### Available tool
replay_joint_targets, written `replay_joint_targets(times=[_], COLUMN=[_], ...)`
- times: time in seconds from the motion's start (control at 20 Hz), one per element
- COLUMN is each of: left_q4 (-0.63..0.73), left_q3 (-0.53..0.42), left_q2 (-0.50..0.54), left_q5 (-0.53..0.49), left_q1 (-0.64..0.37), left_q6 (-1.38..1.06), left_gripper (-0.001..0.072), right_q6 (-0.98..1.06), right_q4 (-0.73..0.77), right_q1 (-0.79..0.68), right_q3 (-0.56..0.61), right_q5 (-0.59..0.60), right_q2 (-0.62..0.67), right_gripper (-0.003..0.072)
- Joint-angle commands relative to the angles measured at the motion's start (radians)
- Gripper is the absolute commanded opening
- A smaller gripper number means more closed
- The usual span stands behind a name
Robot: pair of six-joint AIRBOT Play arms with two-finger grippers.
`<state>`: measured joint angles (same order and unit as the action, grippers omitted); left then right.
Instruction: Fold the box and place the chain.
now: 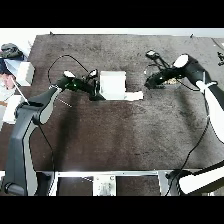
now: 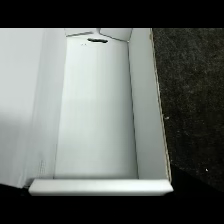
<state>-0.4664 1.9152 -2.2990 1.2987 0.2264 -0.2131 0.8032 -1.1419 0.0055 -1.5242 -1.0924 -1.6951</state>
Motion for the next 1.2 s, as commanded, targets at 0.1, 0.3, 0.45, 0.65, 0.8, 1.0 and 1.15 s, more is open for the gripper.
replay_joint_targets(times=[0.1, 0.3, 0.45, 0.65, 0.8, 1.0, 1.15], left_q4=[0.000, 0.000, 0.000, 0.000, 0.000, 0.000, 0.000], left_q3=[0.000, 0.000, 0.000, 0.000, 0.000, 0.000, 0.000], left_q2=[0.000, 0.000, 0.000, 0.000, 0.000, 0.000, 0.000], left_q5=[-0.001, -0.001, -0.001, 0.000, -0.001, -0.001, -0.001], left_q1=[-0.001, -0.001, -0.001, -0.001, -0.001, -0.001, -0.001], left_q6=[-0.001, -0.001, -0.001, -0.001, -0.001, -0.001, -0.001], left_gripper=[0.0515, 0.0515, 0.0515, 0.0515, 0.0515, 0.0515, 0.0515], right_q6=[0.229, 0.192, 0.091, 0.003, -0.085, -0.113, -0.149], right_q4=[0.145, 0.235, 0.393, 0.560, 0.694, 0.818, 0.816], right_q1=[-0.149, -0.174, -0.174, -0.143, -0.111, -0.109, -0.093], right_q3=[0.028, 0.130, 0.176, 0.192, 0.191, 0.190, 0.180], right_q5=[-0.114, -0.040, -0.010, -0.015, -0.058, -0.107, -0.109], right_q2=[-0.021, -0.071, -0.130, -0.202, -0.208, -0.204, -0.198], right_gripper=[0.0092, 0.0092, 0.0092, 0.0092, 0.0093, 0.0124, 0.0320])
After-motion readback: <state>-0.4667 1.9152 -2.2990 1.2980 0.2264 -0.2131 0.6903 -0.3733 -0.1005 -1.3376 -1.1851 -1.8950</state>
